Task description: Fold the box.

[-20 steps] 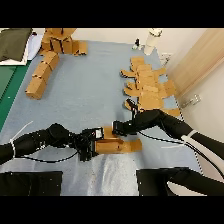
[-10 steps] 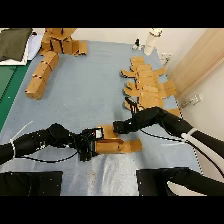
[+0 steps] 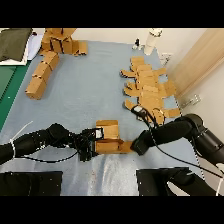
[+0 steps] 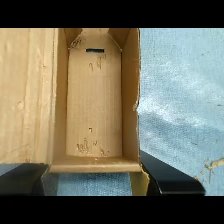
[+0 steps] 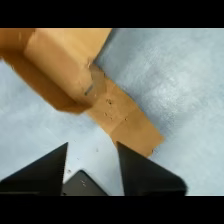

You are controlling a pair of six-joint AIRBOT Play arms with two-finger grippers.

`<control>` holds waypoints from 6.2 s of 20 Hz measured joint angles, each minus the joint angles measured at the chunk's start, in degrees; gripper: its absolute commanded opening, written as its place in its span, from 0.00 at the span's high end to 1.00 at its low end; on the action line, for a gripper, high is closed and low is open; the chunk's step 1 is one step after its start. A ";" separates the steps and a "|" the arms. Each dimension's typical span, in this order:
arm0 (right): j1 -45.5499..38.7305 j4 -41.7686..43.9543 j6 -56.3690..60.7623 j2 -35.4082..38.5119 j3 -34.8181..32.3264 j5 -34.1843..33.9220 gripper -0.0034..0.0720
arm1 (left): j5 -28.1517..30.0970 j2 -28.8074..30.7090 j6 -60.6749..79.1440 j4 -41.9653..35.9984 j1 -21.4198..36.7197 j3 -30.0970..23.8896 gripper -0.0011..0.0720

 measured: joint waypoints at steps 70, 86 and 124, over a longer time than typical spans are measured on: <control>10.40 -8.09 -9.27 -7.72 -1.75 12.04 0.95 | 0.07 0.00 -0.15 -0.09 0.00 0.00 0.27; -7.98 -1.97 29.88 -5.75 -6.93 9.92 0.95 | 0.07 0.00 0.00 0.00 0.00 0.00 0.27; 13.11 -0.02 36.11 -9.79 2.16 11.85 0.20 | 0.09 0.00 0.00 0.02 0.00 0.00 0.27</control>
